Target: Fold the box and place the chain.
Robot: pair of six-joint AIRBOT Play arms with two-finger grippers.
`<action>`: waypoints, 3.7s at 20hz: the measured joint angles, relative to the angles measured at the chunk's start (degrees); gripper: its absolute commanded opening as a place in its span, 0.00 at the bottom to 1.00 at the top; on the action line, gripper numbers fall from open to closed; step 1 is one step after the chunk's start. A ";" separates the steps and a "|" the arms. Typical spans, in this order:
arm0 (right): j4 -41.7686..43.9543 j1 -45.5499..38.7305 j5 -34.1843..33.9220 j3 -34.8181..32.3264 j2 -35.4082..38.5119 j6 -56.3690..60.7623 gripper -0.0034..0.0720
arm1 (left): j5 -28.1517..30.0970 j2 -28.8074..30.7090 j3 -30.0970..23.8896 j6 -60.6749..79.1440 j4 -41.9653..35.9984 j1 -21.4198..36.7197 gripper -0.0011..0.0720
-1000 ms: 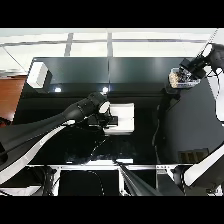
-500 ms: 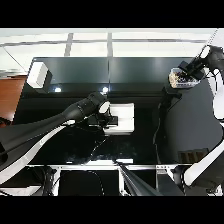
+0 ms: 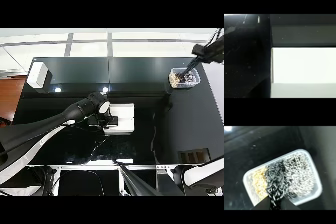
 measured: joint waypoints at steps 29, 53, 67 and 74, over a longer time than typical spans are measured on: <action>15.04 12.26 4.66 -32.76 48.46 -14.19 0.06 | 0.04 0.00 0.00 0.00 -0.11 0.00 0.05; 43.98 31.93 -10.23 -51.65 50.69 -20.35 0.06 | 0.26 0.00 0.00 -0.02 -0.09 0.00 0.05; 44.83 32.41 -18.12 -71.34 50.53 -19.41 0.06 | 0.24 0.00 0.00 -0.02 -0.09 0.00 0.05; 45.29 36.61 -25.44 -74.55 47.76 -17.59 0.07 | 0.24 0.00 0.00 -0.04 -0.09 0.00 0.05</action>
